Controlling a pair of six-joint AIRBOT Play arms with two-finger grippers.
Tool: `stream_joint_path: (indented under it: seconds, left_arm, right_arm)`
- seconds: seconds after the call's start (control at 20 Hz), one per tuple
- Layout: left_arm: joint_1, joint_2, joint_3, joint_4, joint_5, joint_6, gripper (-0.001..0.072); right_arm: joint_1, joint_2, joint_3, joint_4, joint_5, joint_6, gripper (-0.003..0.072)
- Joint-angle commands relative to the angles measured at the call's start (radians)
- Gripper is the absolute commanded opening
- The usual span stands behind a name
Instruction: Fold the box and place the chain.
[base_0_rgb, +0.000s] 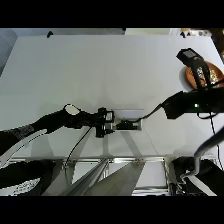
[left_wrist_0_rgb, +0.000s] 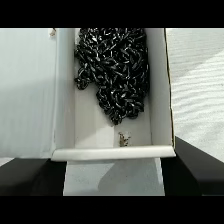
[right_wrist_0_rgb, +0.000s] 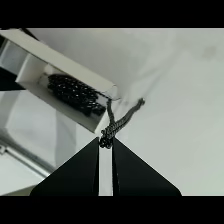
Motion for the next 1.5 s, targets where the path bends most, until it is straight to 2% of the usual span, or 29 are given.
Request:
stream_joint_path:
  seconds: [0.0,0.3,0.45,0.6,1.0,1.2,1.25,1.35,1.4,1.45]
  left_arm:
    - [0.0,0.001,0.0,0.0,0.0,0.0,0.0211]
    - [0.0,0.001,0.0,0.0,0.0,0.0,0.0211]
    - [0.0,0.001,0.0,0.0,0.0,0.0,0.0211]
    - [0.0,0.001,0.0,0.0,0.0,0.0,0.0211]
    - [0.0,0.001,0.0,0.0,0.0,0.0,0.0211]
    - [0.0,0.001,0.0,0.0,0.0,0.0,0.0211]
    - [0.0,0.001,0.0,0.0,0.0,0.0,0.0211]
    - [0.0,0.001,0.0,0.0,0.0,0.0,0.0211]
    - [0.0,0.001,0.0,0.0,0.0,0.0,0.0211]
    - [0.0,0.001,0.0,0.0,0.0,0.0,0.0211]
  right_arm:
    - [0.072,0.032,0.001,0.068,-0.007,0.005,0.002]
    - [0.178,0.031,-0.002,0.072,-0.19,0.005,0.002]
    - [0.223,0.025,-0.04,0.068,-0.299,0.005,0.002]
    - [0.258,-0.013,-0.093,0.063,-0.31,0.005,0.002]
    - [0.387,-0.15,-0.29,0.063,-0.509,0.003,0.0021]
    - [0.403,-0.255,-0.321,0.061,-0.525,0.003,0.0023]
    - [0.403,-0.282,-0.321,0.062,-0.526,0.006,0.0032]
    - [0.403,-0.306,-0.32,0.062,-0.522,0.006,0.0217]
    - [0.403,-0.303,-0.316,0.062,-0.513,0.005,0.0272]
    - [0.402,-0.294,-0.303,0.053,-0.494,0.004,0.0276]
